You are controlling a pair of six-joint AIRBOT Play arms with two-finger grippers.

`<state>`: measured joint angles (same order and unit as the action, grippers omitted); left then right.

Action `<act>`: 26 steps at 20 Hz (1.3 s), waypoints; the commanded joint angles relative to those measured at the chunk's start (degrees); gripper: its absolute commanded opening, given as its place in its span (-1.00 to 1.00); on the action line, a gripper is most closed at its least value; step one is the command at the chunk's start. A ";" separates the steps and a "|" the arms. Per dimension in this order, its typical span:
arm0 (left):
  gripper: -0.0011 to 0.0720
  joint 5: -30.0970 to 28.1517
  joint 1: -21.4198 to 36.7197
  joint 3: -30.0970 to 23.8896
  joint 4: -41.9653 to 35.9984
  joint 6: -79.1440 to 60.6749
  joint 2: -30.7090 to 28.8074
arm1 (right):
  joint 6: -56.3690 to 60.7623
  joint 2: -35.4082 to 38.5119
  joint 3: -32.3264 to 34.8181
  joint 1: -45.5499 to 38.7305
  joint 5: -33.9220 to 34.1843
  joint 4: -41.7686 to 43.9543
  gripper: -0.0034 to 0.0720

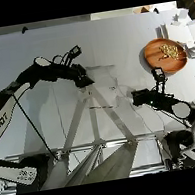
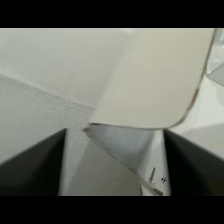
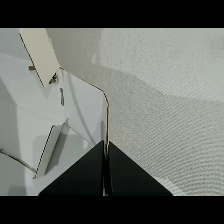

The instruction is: Fold the box and place the chain.

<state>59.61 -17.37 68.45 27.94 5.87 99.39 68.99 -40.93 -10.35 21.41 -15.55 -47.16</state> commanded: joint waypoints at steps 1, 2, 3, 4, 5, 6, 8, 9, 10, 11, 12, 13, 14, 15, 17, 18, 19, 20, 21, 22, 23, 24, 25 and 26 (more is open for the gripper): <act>0.06 2.67 -0.24 0.02 -0.13 -2.71 1.25 | 0.00 -0.02 0.04 0.07 -0.02 0.02 -0.89; -0.06 4.70 -0.22 0.02 -0.13 -5.03 1.40 | 0.00 -0.02 0.04 0.07 -0.04 0.02 -0.89; -0.06 6.62 -0.17 0.02 -0.24 -7.19 1.55 | 0.00 -0.02 0.04 0.07 -0.02 0.02 -0.89; -0.18 8.24 -0.17 0.02 -0.28 -8.61 1.68 | 0.00 -0.02 0.04 0.07 -0.02 0.02 -0.89; -0.45 9.14 -0.17 0.02 -0.28 -8.90 1.73 | 0.00 -0.02 0.04 0.07 -0.02 0.02 -0.89; -0.73 9.46 -0.17 0.02 -0.28 -8.90 1.75 | 0.00 -0.02 0.04 0.07 -0.02 0.02 -0.89; -0.94 9.53 -0.15 0.02 -0.28 -8.90 1.75 | 0.00 -0.02 0.04 0.07 -0.04 0.02 -0.89; -0.94 9.66 -0.15 0.02 -0.35 -8.90 1.75 | 0.00 -0.02 0.04 0.07 -0.02 0.02 -0.89; -0.94 9.70 -0.17 0.02 -0.44 -8.87 1.75 | 0.00 -0.02 0.04 0.07 -0.02 0.02 -0.89; -0.94 9.70 -0.17 0.02 -0.48 -8.87 1.75 | 0.00 -0.02 0.04 0.07 -0.02 0.02 -0.89; -0.94 9.68 -0.20 0.02 -0.48 -8.87 1.75 | 0.00 -0.02 0.04 0.07 -0.02 0.02 -0.89; -0.94 9.66 -0.20 0.02 -0.46 -8.87 1.70 | 0.00 -0.02 0.04 0.07 -0.04 0.02 -0.89; -0.94 9.64 -0.17 0.02 -0.46 -8.87 1.64 | 0.00 -0.02 0.04 0.07 -0.02 0.02 -0.89; -0.94 9.64 -0.17 0.02 -0.46 -8.87 1.53 | 0.00 -0.02 0.04 0.07 -0.02 0.02 -0.89; -0.94 9.64 -0.17 0.02 -0.46 -8.87 1.49 | 0.00 -0.02 0.04 0.07 -0.02 0.02 -0.89; -0.94 9.64 -0.17 0.02 -0.46 -8.87 1.49 | 0.00 -0.02 0.04 0.07 -0.04 0.02 -0.89; -0.94 9.62 -0.17 0.02 -0.46 -8.87 1.49 | 0.00 -0.02 0.04 0.07 -0.02 0.02 -0.89; -0.93 9.51 -0.17 0.02 -0.46 -8.87 1.49 | 0.00 -0.02 0.04 0.07 -0.04 0.02 -0.89; -0.93 9.42 -0.20 0.02 -0.44 -8.87 1.49 | 0.00 -0.02 0.04 0.07 -0.02 0.02 -0.89; -0.93 9.35 -0.22 0.02 -0.44 -8.87 1.49 | 0.00 -0.02 0.04 0.07 -0.02 0.02 -0.89; -0.94 9.16 -0.22 0.02 -0.44 -8.87 1.49 | 0.00 -0.02 0.04 0.07 -0.02 0.02 -0.89; -0.94 9.16 -0.22 0.02 -0.44 -8.87 1.49 | 0.00 -0.02 0.04 0.07 -0.02 0.02 -0.89; -0.94 9.20 -0.22 0.02 -0.44 -8.87 1.49 | 0.00 -0.02 0.04 0.07 -0.04 0.02 -0.89; -0.94 9.20 -0.22 0.02 -0.44 -8.87 1.49 | 0.00 -0.02 0.04 0.07 -0.02 0.02 -0.89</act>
<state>68.97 -17.56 68.45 27.49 -2.98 100.92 68.97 -40.93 -10.35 21.41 -15.55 -47.16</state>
